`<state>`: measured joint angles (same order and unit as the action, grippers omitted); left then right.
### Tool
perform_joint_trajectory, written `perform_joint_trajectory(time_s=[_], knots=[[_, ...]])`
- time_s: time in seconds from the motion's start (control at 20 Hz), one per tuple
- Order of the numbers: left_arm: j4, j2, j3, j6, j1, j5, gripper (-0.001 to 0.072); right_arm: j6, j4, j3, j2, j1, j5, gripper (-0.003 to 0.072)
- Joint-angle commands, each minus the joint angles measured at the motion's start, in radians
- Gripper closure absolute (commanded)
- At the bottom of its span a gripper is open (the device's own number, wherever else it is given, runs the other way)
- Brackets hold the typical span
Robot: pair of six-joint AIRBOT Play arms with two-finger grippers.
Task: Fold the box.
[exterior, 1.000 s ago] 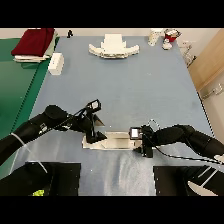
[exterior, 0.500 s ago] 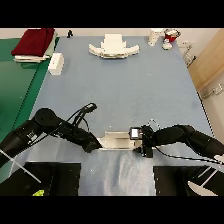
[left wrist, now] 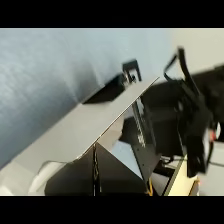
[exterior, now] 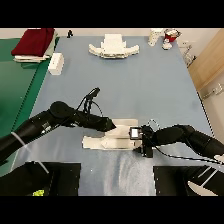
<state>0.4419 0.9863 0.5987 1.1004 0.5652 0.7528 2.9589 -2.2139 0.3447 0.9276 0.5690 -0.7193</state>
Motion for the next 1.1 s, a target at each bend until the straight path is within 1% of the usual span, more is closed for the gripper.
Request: perform_joint_trajectory(time_s=[0.0,0.15,0.25,0.35,0.6,0.7,0.8,0.95,1.05], knots=[[-0.012,0.161,0.076,0.020,-0.037,-0.003,0.0696,0.000,0.000,0.001,0.000,0.000,0.000,0.0276],[-0.028,0.299,0.101,0.019,-0.035,0.062,0.0696,0.000,0.000,0.001,0.000,0.000,0.000,0.0276],[-0.039,0.365,0.103,0.015,-0.035,0.094,0.0696,0.000,0.000,0.001,0.000,0.000,0.000,0.0276],[-0.039,0.388,0.105,0.011,-0.035,0.095,0.0696,0.000,0.000,0.001,0.000,0.000,0.000,0.0276],[-0.037,0.371,0.148,-0.073,-0.037,0.096,0.0696,0.000,0.000,0.001,0.000,0.000,0.000,0.0276],[-0.025,0.336,0.171,-0.151,-0.037,0.106,0.0697,0.000,0.000,0.001,0.000,0.000,0.000,0.0276],[0.040,0.265,0.184,-0.191,-0.037,0.125,0.0698,0.000,0.000,0.001,0.000,0.000,0.000,0.0276],[0.199,0.102,0.183,-0.192,-0.034,0.174,0.0698,0.000,0.000,0.001,0.000,0.000,0.000,0.0275],[0.318,-0.030,0.177,-0.187,-0.011,0.209,0.0699,0.000,0.000,0.001,0.000,0.000,0.000,0.0276]])
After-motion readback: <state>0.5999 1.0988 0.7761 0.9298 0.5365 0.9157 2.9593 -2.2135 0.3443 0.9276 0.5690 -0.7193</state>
